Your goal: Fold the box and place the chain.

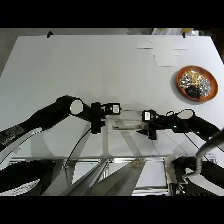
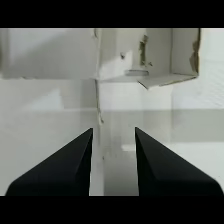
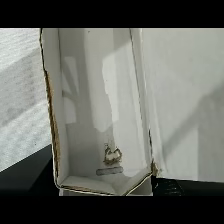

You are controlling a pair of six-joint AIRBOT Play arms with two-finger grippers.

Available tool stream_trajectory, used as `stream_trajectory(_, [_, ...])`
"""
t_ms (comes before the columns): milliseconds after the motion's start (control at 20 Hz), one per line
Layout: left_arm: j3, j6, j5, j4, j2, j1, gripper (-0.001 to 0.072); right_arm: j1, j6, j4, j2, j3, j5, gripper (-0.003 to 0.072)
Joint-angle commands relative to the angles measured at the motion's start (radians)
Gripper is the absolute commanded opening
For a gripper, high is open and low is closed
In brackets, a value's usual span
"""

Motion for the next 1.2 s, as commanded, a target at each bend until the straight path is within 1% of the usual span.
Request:
stream_trajectory(0, [-0.001,0.134,0.047,-0.014,-0.003,-0.001,0.0302,0.000,0.000,0.000,0.000,0.000,0.000,0.0443])
stream_trajectory(200, [-0.001,0.141,0.045,-0.024,-0.018,-0.002,0.0302,0.000,0.000,0.000,0.000,0.000,0.000,0.0443])
stream_trajectory(350, [-0.001,0.152,0.037,-0.067,-0.020,-0.025,0.0289,0.000,0.000,0.000,0.000,0.000,0.000,0.0443])
stream_trajectory(450, [-0.001,0.206,0.026,-0.089,-0.025,-0.047,0.0287,0.000,0.000,0.000,0.000,0.000,0.000,0.0443])
stream_trajectory(500, [-0.001,0.217,0.026,-0.099,-0.031,-0.056,0.0261,0.000,0.000,0.000,0.000,0.000,0.000,0.0443])
stream_trajectory(800, [-0.001,0.219,0.040,-0.134,-0.050,-0.070,0.0258,0.000,0.000,0.000,0.000,0.000,0.000,0.0443])
stream_trajectory(850, [-0.001,0.218,0.050,-0.134,-0.050,-0.070,0.0212,0.000,0.000,0.000,0.000,0.000,0.000,0.0443])
stream_trajectory(900, [-0.001,0.218,0.058,-0.135,-0.050,-0.070,0.0143,0.000,0.000,0.000,0.000,0.000,0.000,0.0443])
stream_trajectory(1150, [-0.001,0.216,0.068,-0.157,-0.050,-0.081,0.0133,0.000,0.000,0.000,0.000,0.000,0.000,0.0443])
